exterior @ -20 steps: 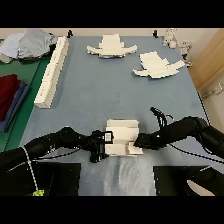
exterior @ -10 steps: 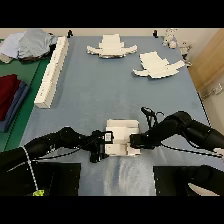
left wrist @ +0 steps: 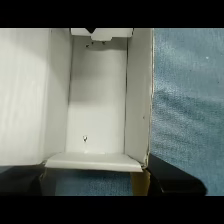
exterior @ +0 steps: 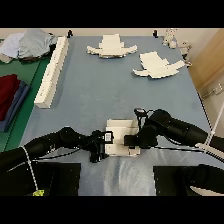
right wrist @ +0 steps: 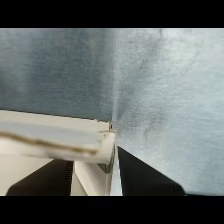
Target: Fold the box.
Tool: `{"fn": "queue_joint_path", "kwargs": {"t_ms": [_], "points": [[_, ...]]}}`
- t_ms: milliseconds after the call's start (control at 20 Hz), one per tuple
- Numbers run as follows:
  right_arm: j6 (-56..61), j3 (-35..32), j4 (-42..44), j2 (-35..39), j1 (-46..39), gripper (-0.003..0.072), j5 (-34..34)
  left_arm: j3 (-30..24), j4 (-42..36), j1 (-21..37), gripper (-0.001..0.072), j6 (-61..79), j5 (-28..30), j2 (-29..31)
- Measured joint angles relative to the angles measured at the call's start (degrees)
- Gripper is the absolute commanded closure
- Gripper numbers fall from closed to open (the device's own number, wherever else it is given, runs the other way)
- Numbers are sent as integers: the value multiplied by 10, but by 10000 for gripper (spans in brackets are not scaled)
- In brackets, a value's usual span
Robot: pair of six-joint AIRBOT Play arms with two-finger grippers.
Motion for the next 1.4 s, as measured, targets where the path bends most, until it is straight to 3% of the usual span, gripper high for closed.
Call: {"fn": "queue_joint_path", "kwargs": {"t_ms": [300,350,450,700,800,900,950,1000,1250,1400], "points": [[35,17,-28,-28,14,395,-21,0,0,0,98,0,0,0],[39,17,-33,-30,16,594,-27,0,0,0,98,0,0,0],[49,19,-40,-32,18,683,-32,0,0,0,98,0,0,0],[54,19,-49,-34,20,682,-36,0,0,0,98,0,0,0],[56,19,-53,-35,20,395,-36,0,0,0,98,0,0,0],[55,22,-55,-35,20,347,-38,0,0,0,98,0,0,0],[53,24,-56,-35,20,227,-37,0,0,0,98,0,0,0],[52,26,-56,-35,20,194,-37,0,0,0,98,0,0,0],[42,41,-52,-34,20,194,-38,0,0,0,98,0,0,0],[26,71,-46,-29,20,193,-76,0,0,0,98,0,0,0]]}}
